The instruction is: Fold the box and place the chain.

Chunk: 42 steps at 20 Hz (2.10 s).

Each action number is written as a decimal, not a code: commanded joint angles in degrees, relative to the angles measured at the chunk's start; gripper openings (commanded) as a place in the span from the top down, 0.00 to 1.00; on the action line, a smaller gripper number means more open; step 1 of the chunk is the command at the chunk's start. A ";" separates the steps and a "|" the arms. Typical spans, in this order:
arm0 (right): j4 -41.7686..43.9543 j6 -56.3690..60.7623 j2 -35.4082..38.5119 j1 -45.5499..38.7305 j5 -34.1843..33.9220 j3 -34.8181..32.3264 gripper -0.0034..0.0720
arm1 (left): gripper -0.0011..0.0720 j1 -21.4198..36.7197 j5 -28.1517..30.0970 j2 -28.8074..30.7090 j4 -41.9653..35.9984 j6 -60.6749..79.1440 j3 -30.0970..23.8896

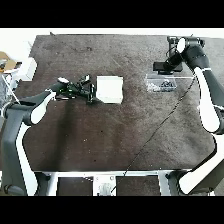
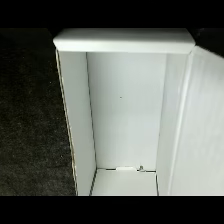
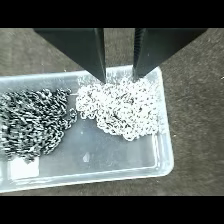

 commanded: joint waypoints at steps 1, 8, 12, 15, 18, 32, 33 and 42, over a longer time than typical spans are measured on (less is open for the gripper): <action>5.86 -2.56 -3.65 -1.99 -1.86 -0.31 0.65 | 0.51 0.04 0.04 -0.02 0.02 0.02 0.02; 11.15 -3.93 -7.30 -1.77 -2.58 -0.31 0.68 | 0.51 0.04 0.04 -0.02 0.02 0.02 0.02; 11.13 -3.91 -7.37 -1.77 -3.19 -0.31 0.68 | 0.51 0.04 0.04 -0.02 0.02 0.02 0.02; 11.10 -3.93 -7.48 -1.77 -2.38 -0.33 0.68 | 0.51 0.04 0.04 -0.02 0.02 0.02 0.02; 11.13 -3.91 -8.17 -1.77 -1.16 -0.37 0.68 | 0.51 0.04 0.04 -0.02 0.02 0.02 0.02; 10.23 -5.49 -4.15 -1.29 -0.72 0.76 0.95 | 0.51 0.04 0.04 -0.02 0.02 0.02 0.02; 10.29 -5.68 -2.93 -1.29 -0.39 0.76 0.95 | 0.51 0.04 0.04 -0.02 0.02 0.02 0.02; 6.34 -11.06 21.31 4.57 -6.58 0.74 0.95 | 0.51 0.04 0.04 -0.02 0.02 0.02 0.02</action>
